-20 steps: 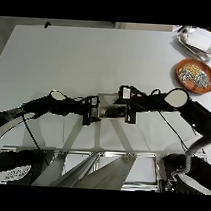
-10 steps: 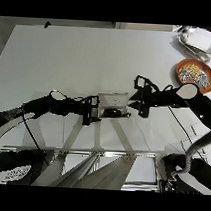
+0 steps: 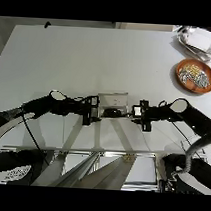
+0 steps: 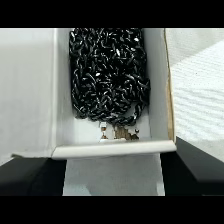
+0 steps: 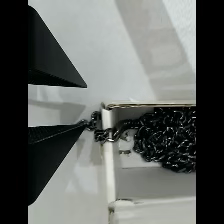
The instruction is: Fold the box and place the chain.
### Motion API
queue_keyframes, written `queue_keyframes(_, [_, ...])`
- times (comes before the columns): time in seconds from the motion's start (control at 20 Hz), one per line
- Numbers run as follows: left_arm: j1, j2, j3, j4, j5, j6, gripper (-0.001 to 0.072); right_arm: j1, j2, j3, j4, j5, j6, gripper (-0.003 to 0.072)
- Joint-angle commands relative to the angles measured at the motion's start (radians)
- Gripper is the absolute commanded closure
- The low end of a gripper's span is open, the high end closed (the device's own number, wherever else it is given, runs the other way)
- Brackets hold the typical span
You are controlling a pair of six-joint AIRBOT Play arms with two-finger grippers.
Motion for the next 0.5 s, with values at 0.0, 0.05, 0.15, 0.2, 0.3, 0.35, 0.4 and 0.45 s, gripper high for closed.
queue_keyframes(0.0, [0.000,0.001,0.000,0.000,0.000,0.000,0.0501,0.038,-0.052,-0.013,0.028,-0.096,-0.037,0.0455])
queue_keyframes(0.05, [0.000,0.001,0.000,0.000,0.000,0.000,0.0501,0.038,-0.063,-0.013,0.029,-0.098,-0.037,0.0455])
queue_keyframes(0.15, [0.000,0.001,0.000,0.000,0.000,0.000,0.0501,0.038,-0.089,-0.013,0.034,-0.108,-0.028,0.0456])
queue_keyframes(0.2, [0.000,0.001,0.000,0.000,0.000,0.000,0.0501,0.038,-0.098,-0.013,0.037,-0.121,-0.023,0.0456])
queue_keyframes(0.3, [0.000,0.001,0.000,0.000,0.000,0.000,0.0501,0.038,-0.101,-0.012,0.052,-0.157,-0.023,0.0456])
queue_keyframes(0.35, [0.000,0.001,0.000,0.000,0.000,0.000,0.0501,0.038,-0.101,-0.012,0.066,-0.171,-0.023,0.0456])
queue_keyframes(0.4, [0.000,0.001,0.000,0.000,0.000,0.000,0.0501,0.038,-0.101,-0.012,0.086,-0.180,-0.023,0.0456])
queue_keyframes(0.45, [0.000,0.001,0.000,0.000,0.000,0.000,0.0501,0.038,-0.101,-0.012,0.100,-0.184,-0.023,0.0456])
